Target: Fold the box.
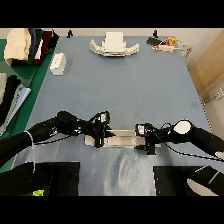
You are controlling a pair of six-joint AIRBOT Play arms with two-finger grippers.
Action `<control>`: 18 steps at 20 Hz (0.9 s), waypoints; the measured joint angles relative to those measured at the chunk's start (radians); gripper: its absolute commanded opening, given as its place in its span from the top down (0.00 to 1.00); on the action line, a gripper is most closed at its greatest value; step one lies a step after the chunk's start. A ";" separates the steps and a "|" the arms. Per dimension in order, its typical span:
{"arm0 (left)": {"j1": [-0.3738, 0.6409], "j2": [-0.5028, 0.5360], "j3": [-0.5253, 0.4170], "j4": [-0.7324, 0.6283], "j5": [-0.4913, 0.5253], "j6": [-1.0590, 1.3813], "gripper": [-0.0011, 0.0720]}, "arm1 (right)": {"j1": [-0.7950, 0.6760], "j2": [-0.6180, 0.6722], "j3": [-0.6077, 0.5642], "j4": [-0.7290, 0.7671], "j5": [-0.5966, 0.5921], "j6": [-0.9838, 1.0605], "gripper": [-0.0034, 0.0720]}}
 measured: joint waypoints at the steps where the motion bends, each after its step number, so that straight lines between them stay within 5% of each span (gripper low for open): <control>1: 0.000 0.000 0.000 0.000 0.000 0.000 0.97 | 0.000 0.000 0.000 0.000 0.000 0.000 0.30; 13: 0.000 0.000 0.000 -0.003 0.000 0.000 0.96 | 0.000 0.000 0.000 0.000 0.000 0.000 0.30; 14: 0.000 0.000 0.000 -0.003 0.000 0.000 0.88 | 0.000 0.000 0.000 0.000 0.000 0.000 0.30; 15: -0.001 0.000 0.000 0.005 0.016 -0.001 0.50 | 0.000 0.000 0.000 0.000 0.000 -0.002 0.30; 16: 0.000 -0.005 -0.004 0.012 0.007 -0.008 0.35 | 0.000 0.000 0.000 0.000 0.000 -0.004 0.30; 18: 0.000 -0.002 -0.001 0.012 0.014 -0.003 0.35 | 0.000 0.000 0.000 0.000 -0.002 -0.003 0.30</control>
